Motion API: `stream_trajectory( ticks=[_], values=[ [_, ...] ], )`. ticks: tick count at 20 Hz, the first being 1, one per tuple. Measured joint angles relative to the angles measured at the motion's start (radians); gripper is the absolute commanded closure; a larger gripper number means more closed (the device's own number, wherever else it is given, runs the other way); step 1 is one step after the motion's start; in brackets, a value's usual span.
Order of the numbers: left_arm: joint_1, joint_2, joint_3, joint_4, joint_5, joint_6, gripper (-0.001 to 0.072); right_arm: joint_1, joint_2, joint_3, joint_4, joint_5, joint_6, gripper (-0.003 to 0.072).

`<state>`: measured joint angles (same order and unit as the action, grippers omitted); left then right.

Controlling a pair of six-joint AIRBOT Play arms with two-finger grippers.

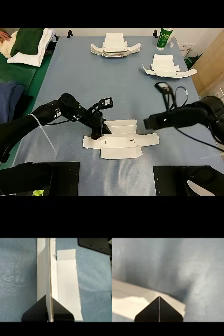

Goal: Fold the box.

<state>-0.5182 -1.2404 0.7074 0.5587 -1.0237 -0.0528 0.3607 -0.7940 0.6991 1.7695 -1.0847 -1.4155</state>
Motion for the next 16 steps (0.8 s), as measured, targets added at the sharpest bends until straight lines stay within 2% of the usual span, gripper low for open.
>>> stream_trajectory(
  ticks=[4, 5, 6, 7, 8, 11, 16],
  values=[
    [0.000, 0.000, 0.001, 0.001, 0.000, 0.000, 0.0696, 0.299, 0.053, -0.077, 0.011, -0.032, -0.042, 0.0679],
    [0.000, 0.000, 0.001, 0.001, 0.000, 0.000, 0.0696, 0.376, 0.063, -0.094, 0.007, -0.032, -0.044, 0.0547],
    [0.000, 0.000, 0.001, 0.001, 0.000, 0.000, 0.0696, 0.453, 0.068, -0.108, -0.006, -0.031, -0.044, 0.0253],
    [0.000, 0.000, 0.001, 0.001, 0.000, 0.000, 0.0696, 0.517, 0.069, -0.117, -0.024, -0.029, -0.045, 0.0119],
    [0.000, 0.000, 0.001, 0.001, 0.000, 0.000, 0.0696, 0.576, 0.066, -0.125, -0.055, -0.023, -0.048, 0.0080],
    [0.000, 0.000, 0.001, 0.001, 0.000, 0.000, 0.0696, 0.676, 0.031, -0.137, -0.162, -0.003, -0.049, 0.0073],
    [0.000, 0.000, 0.001, 0.001, 0.000, 0.000, 0.0696, 0.727, -0.077, -0.143, -0.334, 0.054, -0.095, 0.0074]
  ],
)
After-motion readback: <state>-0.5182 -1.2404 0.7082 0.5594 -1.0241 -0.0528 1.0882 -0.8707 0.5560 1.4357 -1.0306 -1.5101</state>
